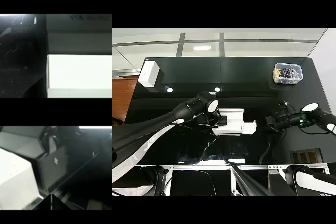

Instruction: Fold the box and place the chain.

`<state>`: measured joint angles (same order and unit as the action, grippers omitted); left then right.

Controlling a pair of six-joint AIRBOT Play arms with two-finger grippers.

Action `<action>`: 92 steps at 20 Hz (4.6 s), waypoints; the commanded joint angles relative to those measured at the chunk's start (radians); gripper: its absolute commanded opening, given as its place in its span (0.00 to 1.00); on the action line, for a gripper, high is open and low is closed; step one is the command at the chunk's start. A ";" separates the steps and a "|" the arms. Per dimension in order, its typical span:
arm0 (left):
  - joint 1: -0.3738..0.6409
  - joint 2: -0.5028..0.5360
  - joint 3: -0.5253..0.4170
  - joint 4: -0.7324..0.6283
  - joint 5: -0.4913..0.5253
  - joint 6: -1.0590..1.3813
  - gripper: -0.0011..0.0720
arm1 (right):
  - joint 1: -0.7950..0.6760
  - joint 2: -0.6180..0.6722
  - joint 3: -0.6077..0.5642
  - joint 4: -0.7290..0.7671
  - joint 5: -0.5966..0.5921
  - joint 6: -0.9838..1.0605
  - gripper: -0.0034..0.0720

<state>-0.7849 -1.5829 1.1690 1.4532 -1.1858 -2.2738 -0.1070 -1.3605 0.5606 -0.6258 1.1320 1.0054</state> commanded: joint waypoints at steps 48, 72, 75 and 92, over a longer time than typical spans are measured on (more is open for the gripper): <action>0.000 0.000 0.000 -0.007 0.000 0.000 0.05 | 0.676 -0.055 0.443 -0.639 -0.060 0.998 0.49; 0.000 0.000 0.000 -0.006 0.001 0.000 0.05 | 0.855 -0.101 0.463 -0.863 -0.044 1.265 0.07; 0.000 0.000 0.000 -0.006 0.000 0.000 0.05 | 0.855 -0.101 0.463 -0.832 -0.049 1.264 0.37; 0.000 0.000 0.000 -0.006 0.002 0.000 0.05 | 0.853 0.061 0.526 -0.858 0.100 1.103 0.46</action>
<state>-0.7849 -1.5833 1.1690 1.4464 -1.1858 -2.2726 0.7464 -1.3754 1.0512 -1.4727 1.1435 2.1941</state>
